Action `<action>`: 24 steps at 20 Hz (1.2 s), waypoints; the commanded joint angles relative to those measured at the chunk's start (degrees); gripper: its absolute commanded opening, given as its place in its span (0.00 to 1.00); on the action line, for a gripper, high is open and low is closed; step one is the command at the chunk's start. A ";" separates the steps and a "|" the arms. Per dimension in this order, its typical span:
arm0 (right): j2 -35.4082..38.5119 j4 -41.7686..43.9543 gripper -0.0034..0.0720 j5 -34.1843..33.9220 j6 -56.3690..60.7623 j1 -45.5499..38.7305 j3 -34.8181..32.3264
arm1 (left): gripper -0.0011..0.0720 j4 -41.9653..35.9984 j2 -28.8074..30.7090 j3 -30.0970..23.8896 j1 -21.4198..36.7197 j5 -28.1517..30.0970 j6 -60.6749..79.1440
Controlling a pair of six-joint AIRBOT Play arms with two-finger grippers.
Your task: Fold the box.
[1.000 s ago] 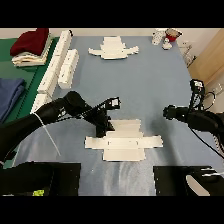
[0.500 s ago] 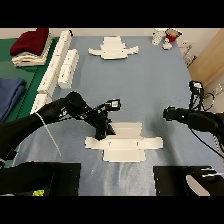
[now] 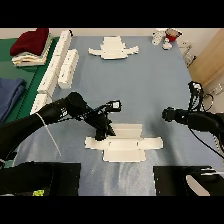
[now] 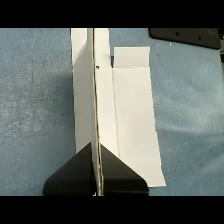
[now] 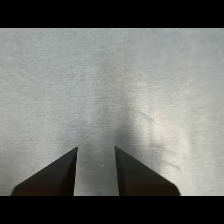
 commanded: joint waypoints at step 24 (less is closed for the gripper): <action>2.08 -7.32 0.27 -15.85 18.64 66.16 0.02 | 0.03 -0.04 0.02 0.07 -0.20 0.28 0.04</action>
